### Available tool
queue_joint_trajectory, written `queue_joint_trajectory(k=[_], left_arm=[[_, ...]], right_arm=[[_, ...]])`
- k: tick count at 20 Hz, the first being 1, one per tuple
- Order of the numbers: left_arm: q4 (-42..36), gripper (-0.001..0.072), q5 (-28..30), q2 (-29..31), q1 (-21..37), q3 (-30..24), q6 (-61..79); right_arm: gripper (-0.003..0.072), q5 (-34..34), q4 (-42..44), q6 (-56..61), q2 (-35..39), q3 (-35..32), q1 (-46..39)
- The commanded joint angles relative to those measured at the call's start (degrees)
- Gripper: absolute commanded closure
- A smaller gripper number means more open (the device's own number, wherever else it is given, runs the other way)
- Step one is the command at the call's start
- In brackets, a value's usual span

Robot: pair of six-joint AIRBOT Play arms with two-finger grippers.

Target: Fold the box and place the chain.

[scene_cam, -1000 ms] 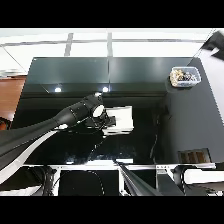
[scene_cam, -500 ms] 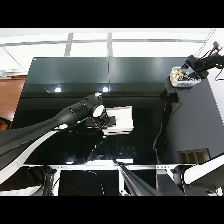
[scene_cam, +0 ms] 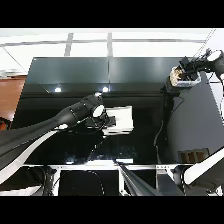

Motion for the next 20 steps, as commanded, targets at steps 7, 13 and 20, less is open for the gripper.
queue_joint_trajectory(k=[7, 13, 20], left_arm=[[0.0, 0.0679, 0.0, 0.0, 0.0, 0.0, 0.0], [0.0, 0.0679, 0.1, 0.0, 0.0, 0.0, 0.0], [0.0, 0.0679, 0.1, 0.0, 0.0, 0.0, 0.0]], right_arm=[[0.0676, 6.5, 3.4, -12.0, 3.1, 0.8, 0.1], [0.0678, 6.8, 3.4, -21.2, 21.2, 0.9, -1.1], [0.0679, 8.6, 4.7, -26.6, 37.6, 0.9, -1.1]])
